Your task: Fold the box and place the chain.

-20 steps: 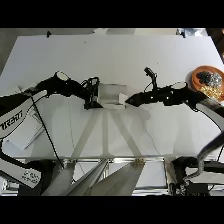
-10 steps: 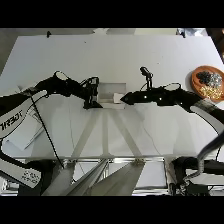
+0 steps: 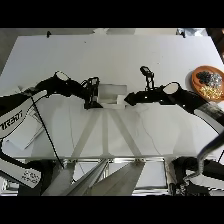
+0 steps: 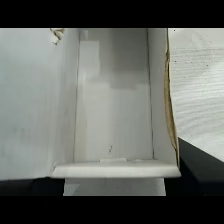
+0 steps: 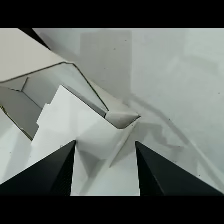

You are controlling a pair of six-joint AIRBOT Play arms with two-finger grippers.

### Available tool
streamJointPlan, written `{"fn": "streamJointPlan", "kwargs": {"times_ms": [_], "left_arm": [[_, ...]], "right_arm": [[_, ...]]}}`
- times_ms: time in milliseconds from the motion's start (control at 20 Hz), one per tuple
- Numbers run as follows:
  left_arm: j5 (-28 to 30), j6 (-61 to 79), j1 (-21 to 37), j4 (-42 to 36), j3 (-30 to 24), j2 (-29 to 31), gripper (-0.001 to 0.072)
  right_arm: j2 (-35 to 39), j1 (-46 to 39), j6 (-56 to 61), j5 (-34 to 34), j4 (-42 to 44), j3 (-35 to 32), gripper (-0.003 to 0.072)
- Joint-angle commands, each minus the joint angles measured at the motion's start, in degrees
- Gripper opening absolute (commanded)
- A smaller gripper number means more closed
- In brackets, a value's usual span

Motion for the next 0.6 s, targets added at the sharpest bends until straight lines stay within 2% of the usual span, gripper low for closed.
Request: {"fn": "streamJointPlan", "kwargs": {"times_ms": [0, 250, 350, 550], "left_arm": [[-0.13, -0.07, 0.02, 0.04, 0.0, 0.02, 0.0335], [-0.13, -0.07, 0.02, 0.04, 0.0, 0.02, 0.0335], [-0.13, -0.07, 0.02, 0.04, 0.0, 0.02, 0.0335], [-0.13, -0.04, 0.02, 0.04, 0.0, 0.02, 0.0335]], "right_arm": [[0.68, 1.07, 3.28, -3.19, -3.15, 0.02, 0.0396], [0.68, 2.64, 3.34, -4.5, -0.15, 0.02, 0.0398], [0.68, 3.13, 3.34, -4.9, -0.26, 0.02, 0.0441], [0.5, 5.46, 3.34, -6.73, -0.63, 0.02, 0.0446]]}}
